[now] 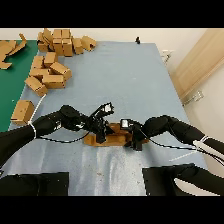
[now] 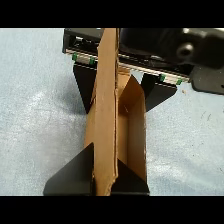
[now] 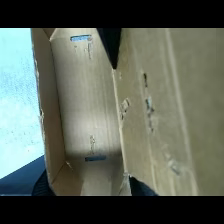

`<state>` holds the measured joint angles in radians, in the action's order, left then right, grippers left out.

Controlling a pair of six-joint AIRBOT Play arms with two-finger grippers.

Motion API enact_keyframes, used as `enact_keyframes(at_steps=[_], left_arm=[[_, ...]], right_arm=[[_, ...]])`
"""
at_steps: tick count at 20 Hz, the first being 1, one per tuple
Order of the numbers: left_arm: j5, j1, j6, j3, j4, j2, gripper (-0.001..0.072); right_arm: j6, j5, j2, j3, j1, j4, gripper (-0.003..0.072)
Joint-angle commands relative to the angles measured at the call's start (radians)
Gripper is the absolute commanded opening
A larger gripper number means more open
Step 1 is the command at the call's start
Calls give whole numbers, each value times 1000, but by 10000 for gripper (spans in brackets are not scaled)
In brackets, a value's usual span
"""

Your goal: Fold the box.

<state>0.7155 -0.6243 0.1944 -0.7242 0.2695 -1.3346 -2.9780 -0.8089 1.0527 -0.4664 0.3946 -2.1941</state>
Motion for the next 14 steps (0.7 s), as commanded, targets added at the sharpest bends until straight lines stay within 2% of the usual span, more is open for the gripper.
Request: enact_keyframes(at_steps=[1,9,14], left_arm=[[0,1,0,-1,0,1,12],[-1,1,0,-1,0,1,12],[-49,1,11,-3,0,1,12]], right_arm=[[0,0,0,0,0,4,494],[0,0,0,0,0,3,494],[0,0,0,0,0,3,494]])
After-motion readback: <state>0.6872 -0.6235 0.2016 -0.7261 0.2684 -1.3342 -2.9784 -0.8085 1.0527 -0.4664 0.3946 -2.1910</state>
